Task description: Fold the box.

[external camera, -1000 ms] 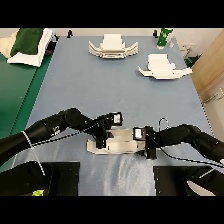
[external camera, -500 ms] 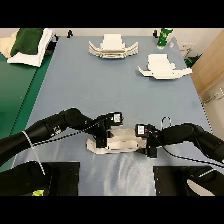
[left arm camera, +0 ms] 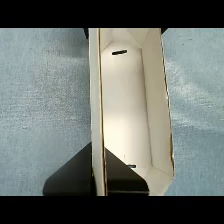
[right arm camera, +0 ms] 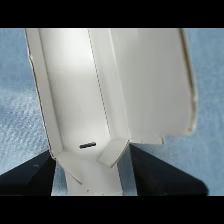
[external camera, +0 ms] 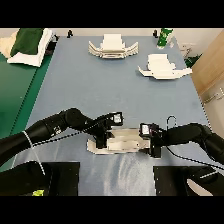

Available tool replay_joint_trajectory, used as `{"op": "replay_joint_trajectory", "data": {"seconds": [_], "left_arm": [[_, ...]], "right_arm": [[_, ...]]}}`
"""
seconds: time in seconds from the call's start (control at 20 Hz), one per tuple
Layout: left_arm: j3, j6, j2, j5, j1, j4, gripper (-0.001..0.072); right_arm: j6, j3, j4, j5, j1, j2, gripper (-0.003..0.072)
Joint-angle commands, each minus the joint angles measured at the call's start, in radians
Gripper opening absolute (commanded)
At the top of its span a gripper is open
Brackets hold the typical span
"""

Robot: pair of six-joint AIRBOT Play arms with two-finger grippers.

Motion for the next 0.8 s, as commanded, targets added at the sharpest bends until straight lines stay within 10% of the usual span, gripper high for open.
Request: {"op": "replay_joint_trajectory", "data": {"seconds": [0.0,0.75], "left_arm": [[0.000,0.000,0.000,0.002,0.000,0.002,0.0013],[0.000,0.000,0.000,0.002,0.000,0.002,0.0013]], "right_arm": [[0.015,0.000,-0.006,0.007,-0.002,0.027,0.0679],[-0.039,0.029,0.069,0.024,0.058,-0.128,0.0678]]}}
